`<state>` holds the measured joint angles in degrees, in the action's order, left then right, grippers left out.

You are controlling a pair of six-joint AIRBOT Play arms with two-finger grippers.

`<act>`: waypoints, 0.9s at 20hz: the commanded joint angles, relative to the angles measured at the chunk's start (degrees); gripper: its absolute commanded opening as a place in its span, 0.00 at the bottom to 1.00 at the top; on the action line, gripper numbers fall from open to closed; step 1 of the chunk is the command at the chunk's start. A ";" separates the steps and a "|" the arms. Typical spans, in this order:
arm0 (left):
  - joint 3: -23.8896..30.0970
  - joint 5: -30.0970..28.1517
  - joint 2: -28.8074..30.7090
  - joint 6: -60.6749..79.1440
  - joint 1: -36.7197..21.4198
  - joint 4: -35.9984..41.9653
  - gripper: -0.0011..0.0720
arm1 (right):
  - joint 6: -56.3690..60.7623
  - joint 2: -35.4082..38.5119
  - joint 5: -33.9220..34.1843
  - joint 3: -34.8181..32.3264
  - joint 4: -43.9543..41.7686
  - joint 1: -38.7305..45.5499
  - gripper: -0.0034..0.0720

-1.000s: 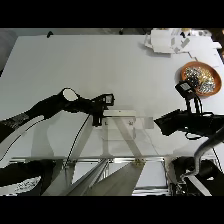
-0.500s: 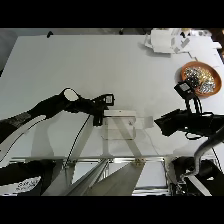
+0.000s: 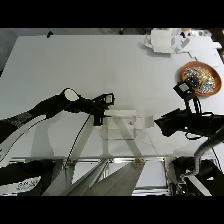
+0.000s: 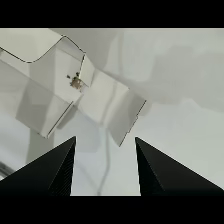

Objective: Fold the box and place the chain.

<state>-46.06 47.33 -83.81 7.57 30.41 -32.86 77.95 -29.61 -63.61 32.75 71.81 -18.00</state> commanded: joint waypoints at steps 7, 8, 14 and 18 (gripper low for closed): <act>0.02 0.02 0.02 -0.09 0.04 -0.17 0.03 | -12.92 0.00 -0.02 0.04 -3.08 -0.02 0.35; 0.02 0.04 0.02 -0.09 0.04 -0.17 0.03 | -16.35 -0.02 0.02 -0.11 -5.33 -0.02 0.15; 0.02 0.02 0.02 -0.09 0.04 -0.17 0.03 | -41.77 -5.62 2.32 -3.63 -18.36 -0.02 0.06; 0.02 0.02 0.02 -0.09 0.04 -0.17 0.03 | -55.34 -14.32 1.27 -5.73 -19.98 -4.31 0.34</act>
<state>-46.06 47.37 -83.81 7.49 30.41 -33.01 34.52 -38.81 -62.13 28.27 54.33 -19.59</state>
